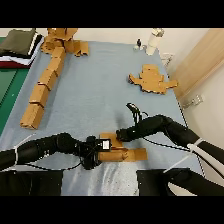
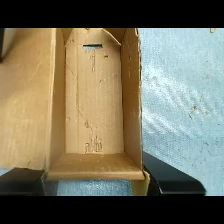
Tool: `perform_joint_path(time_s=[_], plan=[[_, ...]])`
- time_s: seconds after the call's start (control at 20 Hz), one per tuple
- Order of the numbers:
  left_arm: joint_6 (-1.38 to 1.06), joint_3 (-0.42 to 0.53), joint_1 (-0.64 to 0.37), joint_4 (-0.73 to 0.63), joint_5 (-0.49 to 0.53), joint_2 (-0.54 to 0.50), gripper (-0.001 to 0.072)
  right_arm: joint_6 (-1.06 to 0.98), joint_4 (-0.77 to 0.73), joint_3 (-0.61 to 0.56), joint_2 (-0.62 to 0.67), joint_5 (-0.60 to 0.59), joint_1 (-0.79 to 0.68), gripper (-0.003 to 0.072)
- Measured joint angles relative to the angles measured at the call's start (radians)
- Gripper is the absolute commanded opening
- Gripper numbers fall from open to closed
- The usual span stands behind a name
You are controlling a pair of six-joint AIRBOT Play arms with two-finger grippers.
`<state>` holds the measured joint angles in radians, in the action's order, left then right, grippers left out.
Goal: Fold the box.
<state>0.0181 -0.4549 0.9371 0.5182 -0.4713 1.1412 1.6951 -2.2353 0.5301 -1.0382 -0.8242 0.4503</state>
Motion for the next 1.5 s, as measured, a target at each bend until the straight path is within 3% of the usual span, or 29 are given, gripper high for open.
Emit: perform_joint_path(time_s=[0.45, 0.65, 0.85, 0.95, 1.0, 1.15, 1.2, 1.5], plan=[[-0.003, 0.000, 0.000, 0.000, 0.000, 0.000, 0.0439, 0.046, -0.002, 0.002, -0.039, 0.011, -0.002, 0.0000], [-0.003, 0.000, 0.000, 0.001, 0.000, 0.000, 0.0439, 0.049, 0.022, 0.002, 0.110, -0.031, -0.002, 0.0001], [-0.004, 0.000, 0.000, 0.002, 0.000, 0.000, 0.0439, 0.049, 0.117, 0.002, 0.331, -0.222, -0.002, 0.0014], [-0.004, 0.000, 0.000, 0.002, 0.000, 0.000, 0.0439, 0.054, 0.149, 0.001, 0.425, -0.368, 0.001, 0.0296], [-0.003, 0.000, 0.000, 0.001, 0.000, 0.000, 0.0439, 0.060, 0.158, -0.001, 0.466, -0.434, 0.004, 0.0371], [-0.003, 0.000, 0.000, 0.002, 0.000, 0.000, 0.0439, 0.089, 0.179, -0.022, 0.554, -0.541, 0.024, 0.0384], [-0.003, 0.000, 0.000, 0.001, 0.000, 0.000, 0.0439, 0.112, 0.189, -0.035, 0.571, -0.546, 0.029, 0.0490], [-0.003, 0.000, 0.000, 0.001, 0.000, 0.000, 0.0439, 0.450, 0.264, -0.115, 0.540, -0.402, 0.040, 0.0496]])
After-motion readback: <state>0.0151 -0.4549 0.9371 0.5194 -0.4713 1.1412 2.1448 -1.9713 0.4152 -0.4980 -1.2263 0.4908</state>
